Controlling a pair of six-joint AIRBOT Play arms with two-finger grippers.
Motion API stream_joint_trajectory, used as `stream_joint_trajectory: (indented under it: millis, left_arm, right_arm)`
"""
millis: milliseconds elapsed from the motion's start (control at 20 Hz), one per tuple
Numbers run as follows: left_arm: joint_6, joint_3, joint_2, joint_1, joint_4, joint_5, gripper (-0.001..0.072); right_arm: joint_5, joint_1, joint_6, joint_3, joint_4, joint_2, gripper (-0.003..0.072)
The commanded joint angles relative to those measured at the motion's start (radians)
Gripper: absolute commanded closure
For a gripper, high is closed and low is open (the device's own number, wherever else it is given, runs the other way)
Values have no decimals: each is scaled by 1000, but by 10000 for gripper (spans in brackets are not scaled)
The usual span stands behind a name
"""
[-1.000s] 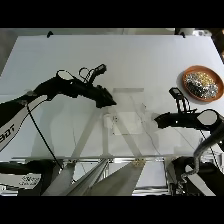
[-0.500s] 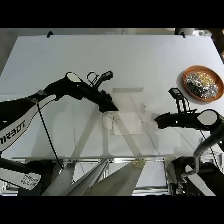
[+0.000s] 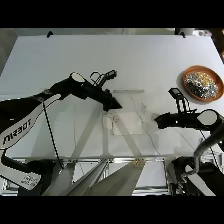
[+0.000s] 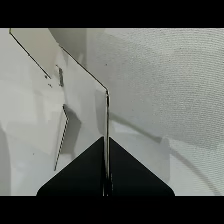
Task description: Fold the box and place the chain.
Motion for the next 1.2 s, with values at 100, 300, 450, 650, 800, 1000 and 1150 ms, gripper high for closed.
stream_joint_trajectory:
  millis: [100, 300, 450, 650, 800, 1000, 1150]
  left_arm:
    - [-26, 17, -3, -1, 121, -48, 699]
    - [-24, 17, 24, -1, 108, -95, 704]
    - [-20, 17, 88, -1, 126, -136, 707]
    - [-107, 5, 229, -41, 251, -114, 712]
    - [-108, -74, 351, -109, 291, -40, 711]
    - [-102, -294, 468, -170, 267, 150, 711]
    - [23, -431, 499, -175, 127, 336, 709]
  right_arm:
    - [0, 1, 0, 0, 1, 0, 674]
    - [46, 1, 1, 4, 28, 0, 658]
    - [140, 1, 42, 36, 31, 0, 335]
    - [269, 1, 83, 94, 29, 21, 306]
    - [330, 1, 132, 129, 3, 91, 303]
    - [361, 1, 291, 134, -194, 295, 194]
    - [373, 1, 325, 134, -265, 460, 195]
